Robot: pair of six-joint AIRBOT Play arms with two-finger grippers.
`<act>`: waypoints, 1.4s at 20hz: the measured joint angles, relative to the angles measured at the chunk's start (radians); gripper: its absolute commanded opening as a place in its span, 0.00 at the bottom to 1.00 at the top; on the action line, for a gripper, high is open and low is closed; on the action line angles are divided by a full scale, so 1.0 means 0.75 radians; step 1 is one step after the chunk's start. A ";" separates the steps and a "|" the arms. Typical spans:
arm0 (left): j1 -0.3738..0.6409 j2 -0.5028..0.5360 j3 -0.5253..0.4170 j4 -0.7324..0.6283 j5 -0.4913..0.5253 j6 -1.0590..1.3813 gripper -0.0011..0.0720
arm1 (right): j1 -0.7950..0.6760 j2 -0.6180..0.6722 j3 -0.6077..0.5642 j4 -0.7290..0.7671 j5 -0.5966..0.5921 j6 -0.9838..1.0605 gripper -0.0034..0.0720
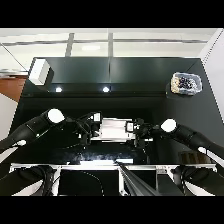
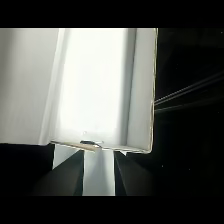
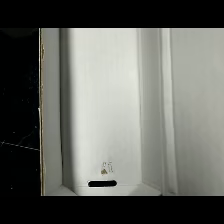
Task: Fold the box and place the chain.
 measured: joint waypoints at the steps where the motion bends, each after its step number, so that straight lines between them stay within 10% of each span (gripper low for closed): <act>1: 0.000 -0.001 -0.001 -0.014 -0.001 0.000 0.31 | 0.000 0.000 0.000 0.000 0.000 0.000 0.68; 15: -0.081 -0.084 -0.008 -0.140 0.096 0.005 0.31 | 0.000 0.001 0.000 -0.001 -0.001 -0.001 0.68; 18: -0.086 -0.090 -0.008 -0.125 0.098 0.005 0.62 | 0.000 0.001 0.000 -0.002 -0.001 -0.001 0.68; 21: -0.087 -0.091 -0.008 -0.115 0.101 0.005 0.43 | 0.000 0.001 0.000 -0.001 0.001 -0.001 0.68; 24: -0.088 -0.092 -0.008 -0.113 0.096 0.006 0.70 | 0.000 0.001 0.000 -0.002 0.001 -0.001 0.68; 25: -0.088 -0.092 -0.008 -0.113 0.100 0.005 0.62 | 0.000 0.001 0.000 -0.002 0.001 -0.001 0.68; 27: -0.086 -0.089 -0.006 -0.105 0.086 0.002 0.10 | 0.000 0.001 -0.001 -0.001 0.002 -0.001 0.68; 28: -0.079 -0.080 -0.002 -0.102 0.079 0.001 0.05 | 0.000 0.001 -0.001 -0.001 0.001 0.000 0.68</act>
